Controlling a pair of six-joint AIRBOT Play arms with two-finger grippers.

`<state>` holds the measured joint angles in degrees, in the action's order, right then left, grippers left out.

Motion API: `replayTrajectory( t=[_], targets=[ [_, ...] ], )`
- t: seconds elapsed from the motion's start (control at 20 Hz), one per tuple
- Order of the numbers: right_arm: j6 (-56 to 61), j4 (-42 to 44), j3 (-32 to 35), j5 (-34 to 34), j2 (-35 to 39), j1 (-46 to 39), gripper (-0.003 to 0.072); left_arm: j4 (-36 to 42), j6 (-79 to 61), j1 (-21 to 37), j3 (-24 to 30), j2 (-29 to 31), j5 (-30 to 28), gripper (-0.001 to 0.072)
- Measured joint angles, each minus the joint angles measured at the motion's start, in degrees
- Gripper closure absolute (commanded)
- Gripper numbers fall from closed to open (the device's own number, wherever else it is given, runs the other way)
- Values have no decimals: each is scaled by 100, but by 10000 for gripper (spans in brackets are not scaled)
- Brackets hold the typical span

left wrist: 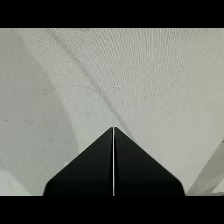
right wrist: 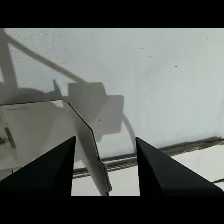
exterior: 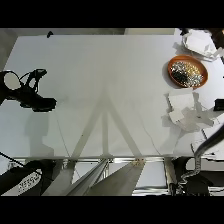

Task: Fold the box and place the chain.

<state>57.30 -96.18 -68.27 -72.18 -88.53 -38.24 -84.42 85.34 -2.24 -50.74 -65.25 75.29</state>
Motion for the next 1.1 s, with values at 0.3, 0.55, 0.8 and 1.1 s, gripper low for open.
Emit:
replayTrajectory(
  t=[0.3,0.55,0.8,1.1],
  targets=[
    [-658,901,2,-575,-122,7,671,0,0,0,0,0,0,699],
    [-1178,2033,195,-1064,122,323,672,0,0,0,0,0,0,699],
    [-1440,3084,1106,-632,955,1217,672,0,0,0,0,0,0,699],
    [-1519,4332,2623,647,2267,2435,672,0,0,0,0,0,0,699]
  ],
)
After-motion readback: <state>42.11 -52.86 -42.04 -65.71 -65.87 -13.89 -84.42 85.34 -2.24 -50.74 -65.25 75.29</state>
